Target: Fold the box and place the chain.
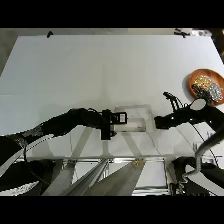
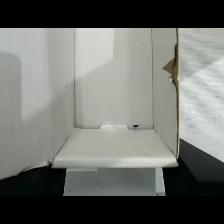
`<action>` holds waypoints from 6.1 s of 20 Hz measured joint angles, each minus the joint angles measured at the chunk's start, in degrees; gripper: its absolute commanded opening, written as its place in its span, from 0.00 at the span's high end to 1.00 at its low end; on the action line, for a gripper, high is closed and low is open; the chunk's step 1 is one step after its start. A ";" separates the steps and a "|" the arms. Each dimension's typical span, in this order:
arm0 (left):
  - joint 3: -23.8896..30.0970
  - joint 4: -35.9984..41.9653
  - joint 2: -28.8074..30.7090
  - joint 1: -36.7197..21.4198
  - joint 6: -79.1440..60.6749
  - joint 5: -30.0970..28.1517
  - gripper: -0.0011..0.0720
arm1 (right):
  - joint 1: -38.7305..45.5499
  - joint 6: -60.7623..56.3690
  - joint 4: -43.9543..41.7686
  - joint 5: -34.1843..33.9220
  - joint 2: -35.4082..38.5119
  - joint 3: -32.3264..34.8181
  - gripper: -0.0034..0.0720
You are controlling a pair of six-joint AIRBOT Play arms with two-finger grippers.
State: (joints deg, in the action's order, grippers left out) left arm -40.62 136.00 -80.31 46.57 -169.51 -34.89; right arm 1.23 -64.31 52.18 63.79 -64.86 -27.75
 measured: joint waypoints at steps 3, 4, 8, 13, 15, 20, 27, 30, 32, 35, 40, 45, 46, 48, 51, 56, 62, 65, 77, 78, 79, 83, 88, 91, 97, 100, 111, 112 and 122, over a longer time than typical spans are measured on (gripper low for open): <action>0.00 0.00 0.00 0.00 0.00 0.00 0.61 | -0.26 2.89 -5.92 1.81 0.00 -0.02 0.61; 0.00 0.00 0.00 0.00 -0.02 0.00 0.61 | -0.31 3.37 -7.19 2.45 0.00 -0.04 0.61; 0.00 -0.17 0.00 -0.02 0.09 -0.20 0.61 | -0.33 4.63 -9.84 4.07 0.00 -0.44 0.44; 0.04 -0.17 0.00 -0.07 0.17 -0.28 0.61 | -0.35 6.80 -13.25 7.02 -0.02 -0.70 0.42; 0.04 -0.15 0.00 -0.07 0.11 -0.20 0.61 | -0.35 7.17 -13.55 7.74 -0.02 -0.76 0.43; 0.02 -0.02 0.00 -0.02 -0.31 0.20 0.61 | -0.39 1.57 -5.86 8.11 0.00 -0.83 0.43; 0.02 0.07 0.00 0.00 -0.02 0.09 0.61 | -0.39 -4.72 4.07 7.08 1.42 -2.80 0.43; 0.02 0.04 0.00 0.00 -0.02 0.07 0.61 | -0.39 -5.16 5.03 8.50 2.84 -5.92 0.43; 0.02 0.04 0.00 0.00 -0.02 0.04 0.61 | -0.39 -5.33 5.20 10.10 3.58 -7.96 0.42; 0.02 0.02 0.00 0.00 -0.02 0.04 0.61 | -0.39 -4.87 3.56 12.46 4.13 -9.49 0.40; 0.02 0.02 0.00 0.00 -0.02 0.02 0.61 | -0.90 -2.89 0.44 14.45 4.33 -10.16 0.31; 0.02 0.02 0.00 0.00 0.00 0.00 0.61 | -4.50 -2.51 1.84 14.32 4.35 -10.23 0.31; 0.02 0.02 0.00 0.00 0.00 -0.02 0.61 | -5.25 -2.84 2.38 13.79 4.35 -10.19 0.31; 0.02 0.00 0.00 0.00 0.00 0.00 0.61 | -6.56 -3.43 3.06 12.70 4.35 -10.03 0.31; 0.02 0.02 0.00 0.00 0.00 0.00 0.61 | -8.44 -5.33 3.56 10.21 4.35 -9.99 0.31; 0.02 0.02 0.00 0.00 0.00 0.00 0.61 | -14.05 -9.77 3.52 5.88 4.35 -9.92 0.32; 0.02 0.00 0.00 0.00 0.00 0.00 0.61 | -22.18 -21.16 10.14 0.07 4.35 -9.92 0.32; 0.02 0.00 0.00 0.00 -0.02 0.00 0.61 | -25.94 -27.93 14.58 -1.42 4.35 -9.92 0.32; 0.02 -0.11 0.02 0.00 -0.04 -0.15 0.61 | -36.83 -52.54 25.40 -7.17 4.35 -9.90 0.52; 0.02 -0.11 0.02 0.00 -0.07 -0.15 0.61 | -37.03 -53.64 25.46 -7.26 4.35 -9.90 0.57; 0.02 -0.11 0.02 0.00 -0.07 -0.17 0.61 | -37.13 -54.51 25.57 -7.26 4.35 -9.88 0.61; 0.02 -0.15 0.04 -0.02 -0.20 -0.17 0.61 | -38.53 -57.72 26.40 -6.93 3.45 -9.92 0.60; 0.02 -0.15 0.07 -0.02 -0.11 -0.20 0.61 | -43.19 -62.97 29.49 -6.45 0.74 -9.97 0.49; 0.04 0.04 0.04 0.00 0.07 -0.11 0.61 | -45.07 -65.66 31.61 -6.49 -0.72 -9.97 0.50; 0.04 0.17 0.02 0.00 0.09 0.15 0.61 | -46.05 -70.36 34.93 -6.54 -2.75 -9.99 0.60; 0.04 0.13 0.02 0.00 0.09 0.13 0.61 | -46.14 -71.21 36.15 -5.88 -3.02 -9.99 0.91; 0.02 0.07 0.02 0.00 0.02 0.07 0.61 | -46.21 -71.97 36.33 -7.65 -3.15 -10.71 0.55; 0.02 0.04 0.02 0.00 0.00 0.04 0.61 | -46.21 -72.06 36.57 -7.61 -3.19 -10.71 0.58; 0.02 0.00 0.02 0.00 -0.04 0.04 0.61 | -46.21 -73.94 36.94 -5.53 -6.08 -10.86 0.95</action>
State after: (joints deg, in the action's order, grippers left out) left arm -40.60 136.00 -80.29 46.57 -169.56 -34.85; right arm -44.97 -138.26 89.12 58.26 -70.94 -38.61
